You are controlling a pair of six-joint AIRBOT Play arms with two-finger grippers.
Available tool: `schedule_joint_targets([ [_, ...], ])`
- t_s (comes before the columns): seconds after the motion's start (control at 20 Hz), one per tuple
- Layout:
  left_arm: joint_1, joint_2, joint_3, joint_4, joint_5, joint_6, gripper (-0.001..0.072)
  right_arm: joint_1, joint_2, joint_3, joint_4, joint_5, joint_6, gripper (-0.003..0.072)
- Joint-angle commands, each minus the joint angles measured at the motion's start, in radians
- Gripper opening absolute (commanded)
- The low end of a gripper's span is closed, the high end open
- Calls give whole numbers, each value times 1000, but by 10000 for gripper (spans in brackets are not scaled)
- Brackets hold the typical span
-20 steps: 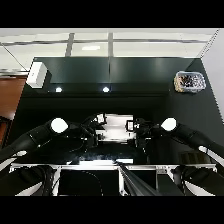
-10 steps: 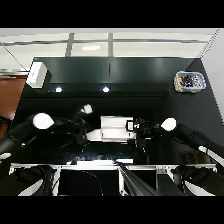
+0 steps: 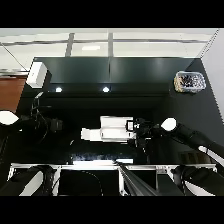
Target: Fold the box and place the chain.
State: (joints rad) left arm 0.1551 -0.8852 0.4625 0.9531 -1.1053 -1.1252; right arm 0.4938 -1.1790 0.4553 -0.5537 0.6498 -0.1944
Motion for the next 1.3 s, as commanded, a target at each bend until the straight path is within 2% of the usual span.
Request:
schedule_joint_targets([
  [0.0,81,-94,-43,-100,-125,-110,26,0,0,0,0,0,0,127],
  [0.2,18,-232,-53,-122,-108,-97,25,0,0,0,0,0,0,127],
  [0.3,-47,-279,-53,-225,-81,-36,25,0,0,0,0,0,0,127],
  [0.4,-127,-316,-53,-334,-19,23,25,0,0,0,0,0,0,127],
  [0.6,-273,-378,-25,-378,101,38,25,0,0,0,0,0,0,127],
  [0.75,-330,-383,10,-406,82,120,25,0,0,0,0,0,0,127],
  [1.1,-334,-383,63,-417,27,214,43,0,0,0,0,0,0,128],
  [1.15,-334,-381,73,-414,22,214,135,0,0,0,0,0,0,127],
  [1.2,-334,-378,85,-410,19,217,256,0,0,0,0,0,0,128],
  [1.25,-334,-371,97,-401,8,232,408,0,0,0,0,0,0,127],
])
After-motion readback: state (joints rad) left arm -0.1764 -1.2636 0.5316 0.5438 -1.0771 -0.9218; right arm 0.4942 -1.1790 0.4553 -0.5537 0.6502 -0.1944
